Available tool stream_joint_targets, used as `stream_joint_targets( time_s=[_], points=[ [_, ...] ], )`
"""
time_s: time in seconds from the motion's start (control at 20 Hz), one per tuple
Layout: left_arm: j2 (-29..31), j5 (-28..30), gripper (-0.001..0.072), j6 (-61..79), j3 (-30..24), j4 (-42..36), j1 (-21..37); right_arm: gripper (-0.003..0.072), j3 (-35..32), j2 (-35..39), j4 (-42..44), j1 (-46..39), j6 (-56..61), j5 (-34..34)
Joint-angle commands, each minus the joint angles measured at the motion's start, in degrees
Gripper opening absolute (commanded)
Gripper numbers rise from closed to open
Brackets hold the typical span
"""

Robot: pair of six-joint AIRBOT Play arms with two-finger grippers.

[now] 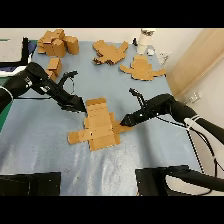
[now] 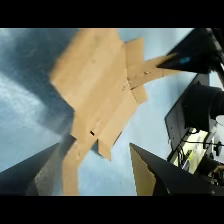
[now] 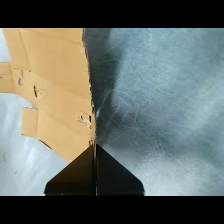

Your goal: Fold the box.

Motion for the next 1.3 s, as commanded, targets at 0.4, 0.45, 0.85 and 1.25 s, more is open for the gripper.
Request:
stream_joint_targets(
  time_s=[0.4,0.45,0.85,1.25],
  points=[
    [-10.5,7.0,0.0700,14.1,-3.2,-16.8,0.4,0.0003,-4.5,3.3,0.1,1.9,1.2,4.0],
    [-11.1,7.2,0.0700,14.1,-3.2,-16.8,0.1,0.0003,-4.5,3.3,0.1,1.9,1.1,4.0],
    [-11.6,9.2,0.0582,22.0,-3.1,-20.5,-3.4,0.0003,-4.5,2.9,-0.2,1.9,1.1,4.3],
    [-11.6,6.3,0.0014,26.1,-3.1,-21.2,-3.6,0.0003,-4.5,2.7,-0.4,1.9,1.1,5.9]
  ],
)
